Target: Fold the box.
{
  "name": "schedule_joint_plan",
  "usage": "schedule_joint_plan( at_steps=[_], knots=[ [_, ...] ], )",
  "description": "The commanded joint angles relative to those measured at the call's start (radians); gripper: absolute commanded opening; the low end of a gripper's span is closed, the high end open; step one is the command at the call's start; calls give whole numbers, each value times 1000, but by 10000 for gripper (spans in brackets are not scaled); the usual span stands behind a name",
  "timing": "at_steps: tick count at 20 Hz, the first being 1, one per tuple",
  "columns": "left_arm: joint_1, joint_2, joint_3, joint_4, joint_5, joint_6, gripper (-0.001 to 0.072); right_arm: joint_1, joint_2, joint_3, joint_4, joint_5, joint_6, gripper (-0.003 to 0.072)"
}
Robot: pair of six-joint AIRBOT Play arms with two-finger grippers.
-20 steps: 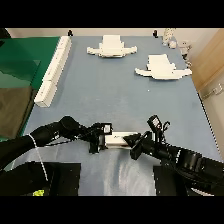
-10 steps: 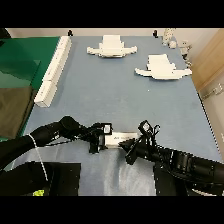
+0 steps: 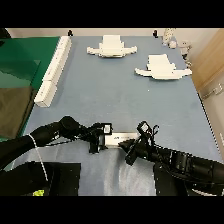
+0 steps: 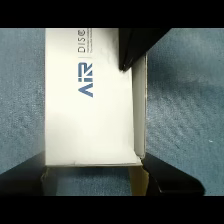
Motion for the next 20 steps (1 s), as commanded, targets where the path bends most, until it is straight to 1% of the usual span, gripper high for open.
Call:
schedule_joint_plan(
  at_steps=[1,4,7,8,10,12,14,18,20],
  knots=[
    [0,0,0,0,0,0,488,1,10,0,-16,-8,0,6],
    [0,0,0,0,0,0,488,0,25,8,-44,-9,0,6],
    [0,0,0,0,0,0,488,-2,51,42,-97,-13,0,12],
    [0,0,0,0,0,0,488,-3,58,60,-118,-21,0,12],
    [0,0,0,0,0,0,488,-5,68,110,-186,-83,0,13],
    [0,0,0,0,0,0,488,-5,68,169,-280,-188,0,12],
    [0,0,0,0,0,0,489,-5,68,215,-372,-316,0,12],
    [0,0,0,0,0,0,488,-7,48,302,-467,-697,0,12],
    [0,0,0,0,0,0,489,-31,6,349,-473,-816,0,12]
  ],
)
